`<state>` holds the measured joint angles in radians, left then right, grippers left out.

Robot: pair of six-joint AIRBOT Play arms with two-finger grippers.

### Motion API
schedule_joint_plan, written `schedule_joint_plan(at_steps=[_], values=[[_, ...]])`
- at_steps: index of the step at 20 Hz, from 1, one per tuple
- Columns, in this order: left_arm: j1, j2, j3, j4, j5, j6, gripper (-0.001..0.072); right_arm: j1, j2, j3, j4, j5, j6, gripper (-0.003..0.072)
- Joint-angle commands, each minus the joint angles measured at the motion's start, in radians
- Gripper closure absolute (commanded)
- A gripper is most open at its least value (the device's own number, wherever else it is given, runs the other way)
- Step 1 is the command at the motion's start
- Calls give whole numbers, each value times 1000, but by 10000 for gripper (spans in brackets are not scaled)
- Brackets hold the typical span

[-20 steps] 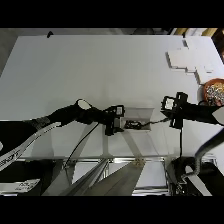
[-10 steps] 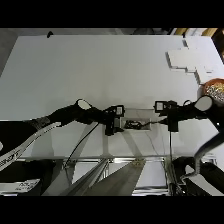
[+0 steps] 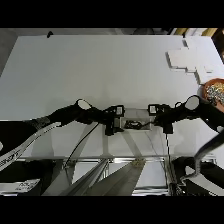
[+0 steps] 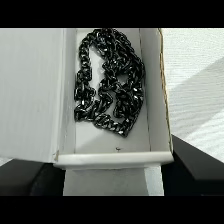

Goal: Fold the box and place the chain.

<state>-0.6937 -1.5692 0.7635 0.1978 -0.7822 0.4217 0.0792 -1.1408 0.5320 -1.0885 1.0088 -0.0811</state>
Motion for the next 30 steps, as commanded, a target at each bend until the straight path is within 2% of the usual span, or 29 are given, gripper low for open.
schedule_joint_plan(at_steps=[1, 3, 6, 11, 14, 16, 18, 21, 24, 29, 30], values=[[0, 1, 0, 0, 0, 0, 397, 3, 7, -15, 71, 7, -49, 671], [0, 1, 0, 0, 0, 0, 397, 3, 75, -15, 10, 29, -3, 671], [0, 1, 0, 0, 0, 0, 397, 3, 253, -15, -55, 56, 81, 672], [0, 1, 0, 0, 0, 0, 397, 3, 585, -15, 183, 132, 84, 672], [0, 1, 0, 0, 0, 0, 397, 3, 684, -15, 344, 133, 84, 672], [0, 1, 0, 0, 0, 0, 397, 9, 689, -15, 479, 134, 83, 672], [0, 1, 0, 0, 0, 0, 397, 62, 682, -15, 529, 94, 72, 672], [0, 1, 0, 0, 0, 0, 397, 203, 636, -15, 523, 16, 72, 672], [0, 1, 0, 0, 0, 0, 397, 322, 542, -15, 431, -92, 80, 672], [0, 1, 0, 0, 0, 0, 397, 354, 372, -15, 376, -148, 85, 670], [0, 1, 0, 0, 0, 0, 397, 354, 342, -15, 376, -160, 85, 635]])
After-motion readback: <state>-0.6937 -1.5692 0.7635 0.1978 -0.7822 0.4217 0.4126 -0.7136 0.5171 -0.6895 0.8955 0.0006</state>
